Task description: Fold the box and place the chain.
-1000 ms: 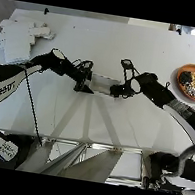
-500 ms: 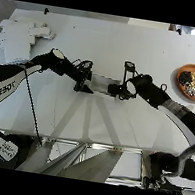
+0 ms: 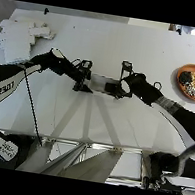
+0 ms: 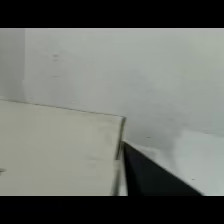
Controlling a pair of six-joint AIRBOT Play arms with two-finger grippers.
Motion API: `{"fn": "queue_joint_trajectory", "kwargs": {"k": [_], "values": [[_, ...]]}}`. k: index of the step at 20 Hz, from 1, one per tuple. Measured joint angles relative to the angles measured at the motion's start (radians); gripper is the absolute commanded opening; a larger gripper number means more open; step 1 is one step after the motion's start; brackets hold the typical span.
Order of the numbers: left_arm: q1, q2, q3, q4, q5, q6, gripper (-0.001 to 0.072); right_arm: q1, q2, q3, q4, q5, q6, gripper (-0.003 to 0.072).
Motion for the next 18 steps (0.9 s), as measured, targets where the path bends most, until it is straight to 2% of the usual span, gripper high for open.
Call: {"fn": "queue_joint_trajectory", "kwargs": {"k": [5,9,13,18], "values": [[0.0,0.0,0.0,-0.001,0.002,-0.001,0.0505,-0.004,0.031,0.002,-0.004,0.003,0.002,0.0314],[0.0,0.0,0.0,-0.001,0.003,0.0,0.0505,-0.033,0.118,0.005,-0.014,0.01,-0.023,0.0314],[0.0,0.0,0.0,-0.001,0.003,0.0,0.0505,-0.104,0.241,0.005,-0.078,0.112,-0.109,0.0314],[0.0,0.0,0.0,-0.001,0.002,0.0,0.0505,-0.266,0.369,0.005,-0.189,0.27,-0.317,0.0314]]}}
